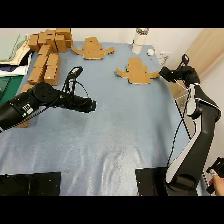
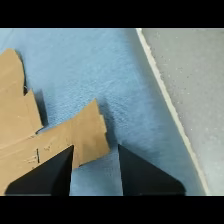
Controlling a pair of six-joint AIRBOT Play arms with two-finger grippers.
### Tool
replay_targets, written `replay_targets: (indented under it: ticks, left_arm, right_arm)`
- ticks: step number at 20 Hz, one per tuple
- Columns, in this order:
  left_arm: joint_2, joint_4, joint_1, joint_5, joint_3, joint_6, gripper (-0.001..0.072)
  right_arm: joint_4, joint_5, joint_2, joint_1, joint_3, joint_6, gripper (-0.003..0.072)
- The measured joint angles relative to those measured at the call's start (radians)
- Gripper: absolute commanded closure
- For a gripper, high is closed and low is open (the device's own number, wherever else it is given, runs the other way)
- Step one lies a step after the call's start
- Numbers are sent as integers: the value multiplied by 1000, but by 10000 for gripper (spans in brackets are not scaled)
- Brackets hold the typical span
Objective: Fold the box.
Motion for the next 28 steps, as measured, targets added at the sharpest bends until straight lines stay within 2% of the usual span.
replay_targets:
  ticks: [2,4,5,6,7,8,14,18,22,24,28]
  left_arm:
    - [0,0,0,2,0,-8,697]
    - [0,0,0,4,0,-18,697]
    - [0,0,0,3,0,-20,697]
    - [0,0,0,1,0,-21,697]
    - [0,0,0,-2,0,-22,697]
    - [0,0,0,-7,0,-23,698]
    - [0,0,0,-23,0,-29,698]
    - [0,0,0,-31,0,-46,698]
    - [0,1,0,-49,0,-51,698]
    - [0,6,2,-70,0,-43,698]
    - [0,16,11,-124,0,-14,698]
  right_arm:
    - [8,11,-5,13,4,-24,288]
    - [11,15,-8,25,6,-45,396]
    - [14,15,-8,31,7,-53,399]
    - [14,14,-8,37,8,-60,488]
    - [14,9,-6,43,9,-66,612]
    - [16,6,0,48,10,-73,669]
    - [16,-55,99,66,9,-154,686]
    - [-10,-152,219,71,-59,-160,687]
    - [-103,-252,374,75,-240,-95,687]
    - [-145,-274,485,84,-396,-65,687]
    - [-200,-243,773,117,-806,-5,687]
